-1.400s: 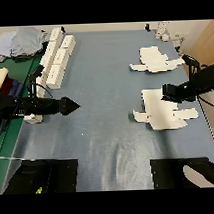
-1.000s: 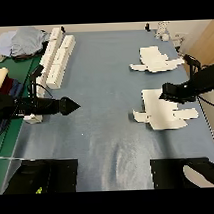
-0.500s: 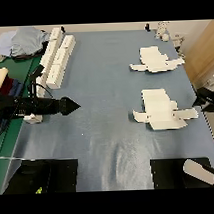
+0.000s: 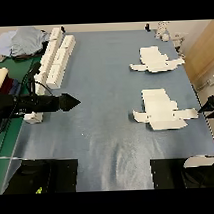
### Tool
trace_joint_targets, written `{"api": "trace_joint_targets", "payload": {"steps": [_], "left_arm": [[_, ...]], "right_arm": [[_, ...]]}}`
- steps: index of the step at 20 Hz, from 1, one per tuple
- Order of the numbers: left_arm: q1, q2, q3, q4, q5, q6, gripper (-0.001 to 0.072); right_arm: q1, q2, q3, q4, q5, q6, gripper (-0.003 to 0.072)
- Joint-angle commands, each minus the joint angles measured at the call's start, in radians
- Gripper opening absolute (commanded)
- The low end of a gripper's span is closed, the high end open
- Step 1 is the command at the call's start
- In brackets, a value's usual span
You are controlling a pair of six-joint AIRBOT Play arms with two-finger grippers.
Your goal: Fold the box.
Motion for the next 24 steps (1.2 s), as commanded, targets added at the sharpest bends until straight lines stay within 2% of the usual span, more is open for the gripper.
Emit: {"api": "trace_joint_targets", "payload": {"steps": [1,5,9,10,16,18,19,20,21,24], "left_arm": [[0.000,0.000,0.001,-0.026,0.009,0.001,0.0692],[0.000,0.000,0.001,-0.026,0.013,0.000,0.0691],[0.000,0.000,0.001,-0.026,0.013,0.000,0.0691],[0.000,0.000,0.001,-0.026,0.013,0.000,0.0691],[0.000,0.000,0.001,-0.026,0.013,0.000,0.0691],[0.000,0.000,0.001,-0.026,0.013,0.000,0.0691],[0.000,0.000,0.001,-0.026,0.013,0.000,0.0691],[0.000,0.000,0.001,-0.027,0.013,0.000,0.0691],[0.000,0.000,0.001,-0.027,0.013,0.000,0.0691],[0.000,0.000,0.001,-0.031,0.013,0.000,0.0691]], "right_arm": [[-0.018,-0.126,0.121,0.087,-0.082,-0.127,0.0483],[-0.018,-0.230,0.200,0.201,-0.156,-0.175,0.0483],[-0.018,-0.293,0.200,0.214,-0.190,-0.178,0.0473],[-0.018,-0.299,0.199,0.229,-0.202,-0.179,0.0422],[0.005,-0.304,0.162,0.302,-0.243,-0.200,0.0408],[0.029,-0.303,0.137,0.302,-0.254,-0.200,0.0231],[0.044,-0.303,0.128,0.302,-0.257,-0.200,0.0197],[0.061,-0.303,0.127,0.304,-0.264,-0.200,0.0071],[0.083,-0.302,0.127,0.311,-0.267,-0.199,0.0001],[0.178,-0.288,0.127,0.376,-0.270,-0.169,0.0000]]}}
